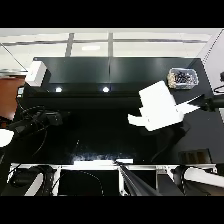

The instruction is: Fold the box and place the chain.

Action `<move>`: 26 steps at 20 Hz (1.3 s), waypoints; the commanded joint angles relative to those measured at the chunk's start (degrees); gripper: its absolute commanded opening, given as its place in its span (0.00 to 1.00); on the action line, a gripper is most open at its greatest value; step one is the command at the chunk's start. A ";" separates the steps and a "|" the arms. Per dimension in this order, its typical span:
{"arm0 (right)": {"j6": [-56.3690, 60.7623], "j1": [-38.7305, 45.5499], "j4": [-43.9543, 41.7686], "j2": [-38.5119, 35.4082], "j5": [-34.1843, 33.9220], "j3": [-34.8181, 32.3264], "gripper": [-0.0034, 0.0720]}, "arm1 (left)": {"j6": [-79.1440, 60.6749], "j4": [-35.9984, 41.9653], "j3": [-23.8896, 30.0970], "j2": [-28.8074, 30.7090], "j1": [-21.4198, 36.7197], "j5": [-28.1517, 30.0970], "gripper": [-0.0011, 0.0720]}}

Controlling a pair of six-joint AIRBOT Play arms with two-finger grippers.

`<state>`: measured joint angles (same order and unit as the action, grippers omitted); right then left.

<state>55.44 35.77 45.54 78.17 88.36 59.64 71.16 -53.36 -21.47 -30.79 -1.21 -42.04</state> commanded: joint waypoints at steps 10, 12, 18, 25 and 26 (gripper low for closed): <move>2.69 -37.09 -11.21 -37.38 -39.41 -35.17 0.11 | -0.52 12.11 -0.09 -8.72 -8.41 -6.23 0.98; 3.32 -41.99 -11.26 -37.35 -43.32 -38.12 0.11 | -0.55 12.61 -0.24 -11.21 -9.07 -6.14 0.98; 2.40 -55.89 -11.02 -37.35 -56.22 -44.02 0.11 | -8.48 18.49 -1.81 -18.45 -9.16 -10.43 0.98; 2.54 -58.82 -11.06 -37.35 -58.51 -44.37 0.11 | -30.40 27.85 -5.27 -32.79 -8.26 -21.35 0.98; 2.64 -58.82 -11.04 -37.35 -58.40 -44.37 0.11 | -31.89 27.96 -5.99 -34.75 -7.91 -20.15 0.98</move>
<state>57.87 -22.28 34.46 40.84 30.96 15.51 48.12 -29.04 -25.96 -60.16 -9.69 -59.55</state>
